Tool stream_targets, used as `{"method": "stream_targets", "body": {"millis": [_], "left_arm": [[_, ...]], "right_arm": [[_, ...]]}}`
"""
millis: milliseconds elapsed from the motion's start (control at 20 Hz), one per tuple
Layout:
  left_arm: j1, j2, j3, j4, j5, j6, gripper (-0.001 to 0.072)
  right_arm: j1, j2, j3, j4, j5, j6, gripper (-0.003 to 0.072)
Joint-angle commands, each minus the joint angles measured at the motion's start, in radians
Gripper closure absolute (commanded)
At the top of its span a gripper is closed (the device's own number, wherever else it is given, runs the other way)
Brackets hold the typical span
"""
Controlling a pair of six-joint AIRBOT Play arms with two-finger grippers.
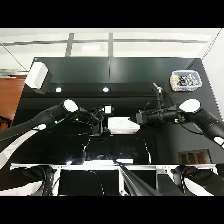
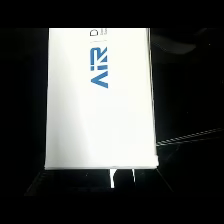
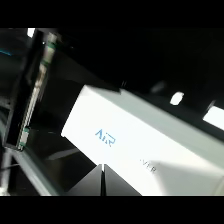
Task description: Fold the box and place the chain.
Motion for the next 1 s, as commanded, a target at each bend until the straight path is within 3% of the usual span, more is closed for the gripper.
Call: {"method": "stream_targets", "body": {"millis": [0,250,450,650,800,850,950], "left_arm": [[0.0,-0.001,0.001,0.0,0.002,0.0,0.0381],[0.0,-0.001,0.001,0.0,0.002,0.0,0.0381],[0.0,-0.001,0.001,0.0,-0.001,0.0,0.0381],[0.0,-0.001,0.001,0.0,0.002,0.0,0.0381],[0.0,0.0,0.001,0.0,-0.005,-0.004,0.038],[0.0,0.002,0.004,0.004,-0.01,-0.004,0.0351],[0.006,0.017,0.029,0.092,-0.055,-0.045,-0.0005]], "right_arm": [[0.023,-0.065,-0.027,0.002,-0.026,0.107,0.0674],[0.029,-0.114,-0.027,-0.089,-0.084,0.156,0.0674],[0.029,-0.056,-0.012,-0.111,-0.073,0.141,0.0674],[-0.045,0.087,0.072,-0.135,0.087,0.134,0.0673],[-0.193,0.2,0.129,-0.261,0.2,0.143,0.0673],[-0.249,0.235,0.134,-0.311,0.217,0.159,0.0673],[-0.364,0.31,0.135,-0.401,0.276,0.172,0.0673]]}}
